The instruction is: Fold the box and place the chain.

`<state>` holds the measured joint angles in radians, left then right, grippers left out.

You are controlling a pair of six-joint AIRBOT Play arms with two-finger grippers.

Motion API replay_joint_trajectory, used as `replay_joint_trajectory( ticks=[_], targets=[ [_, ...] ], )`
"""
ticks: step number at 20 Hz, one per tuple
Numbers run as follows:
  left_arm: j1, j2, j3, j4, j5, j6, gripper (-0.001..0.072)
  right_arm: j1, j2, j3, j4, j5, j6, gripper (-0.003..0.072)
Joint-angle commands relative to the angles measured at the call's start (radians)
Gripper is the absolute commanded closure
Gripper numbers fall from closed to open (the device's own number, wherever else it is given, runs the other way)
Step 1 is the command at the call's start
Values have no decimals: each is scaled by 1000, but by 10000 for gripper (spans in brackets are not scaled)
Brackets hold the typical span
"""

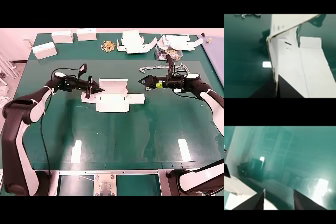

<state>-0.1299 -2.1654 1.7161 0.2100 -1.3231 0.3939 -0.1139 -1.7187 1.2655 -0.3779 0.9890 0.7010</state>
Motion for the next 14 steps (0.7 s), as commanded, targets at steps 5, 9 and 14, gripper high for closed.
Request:
replay_joint_trajectory(
  ticks=[5, 9, 14],
  targets=[
    [0, 66, -142, -39, 124, 158, 696, 0, 0, 1, 1, 7, -3, 248],
    [0, 65, -142, -26, 108, 192, 696, 0, 0, 1, 1, 7, -3, 248],
    [0, 56, -142, 10, 112, 192, 695, 2, 0, 1, 2, 11, -2, 248]
  ],
)
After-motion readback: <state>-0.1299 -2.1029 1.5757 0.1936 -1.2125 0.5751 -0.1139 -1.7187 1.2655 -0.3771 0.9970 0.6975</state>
